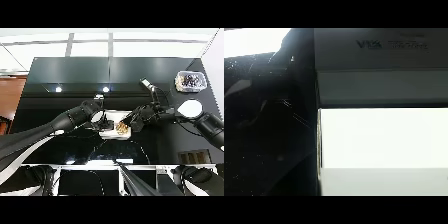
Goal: Fold the box and place the chain.
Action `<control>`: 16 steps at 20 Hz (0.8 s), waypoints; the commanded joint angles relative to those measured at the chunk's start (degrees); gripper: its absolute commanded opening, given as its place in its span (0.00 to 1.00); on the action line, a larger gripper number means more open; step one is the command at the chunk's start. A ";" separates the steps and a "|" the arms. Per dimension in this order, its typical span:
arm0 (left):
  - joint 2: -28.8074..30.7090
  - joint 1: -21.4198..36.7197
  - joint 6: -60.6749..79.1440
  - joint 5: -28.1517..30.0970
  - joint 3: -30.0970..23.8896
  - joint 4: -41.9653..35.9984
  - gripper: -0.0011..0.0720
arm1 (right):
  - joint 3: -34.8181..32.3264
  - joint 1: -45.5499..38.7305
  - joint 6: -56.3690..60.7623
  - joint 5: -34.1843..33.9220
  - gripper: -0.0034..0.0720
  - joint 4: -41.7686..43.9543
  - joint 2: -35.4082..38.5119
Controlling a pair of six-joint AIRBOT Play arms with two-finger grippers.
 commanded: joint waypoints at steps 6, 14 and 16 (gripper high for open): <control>-0.02 0.00 0.00 0.00 0.04 0.00 0.06 | 0.11 -3.50 1.88 5.11 0.33 -4.28 -0.07; -0.02 -0.02 0.02 0.00 0.04 0.00 0.06 | 0.66 -5.64 1.22 9.68 0.32 -1.09 1.16; -0.02 -0.02 0.00 0.00 0.04 0.00 0.06 | 0.66 -3.19 1.25 6.73 0.32 -1.38 1.07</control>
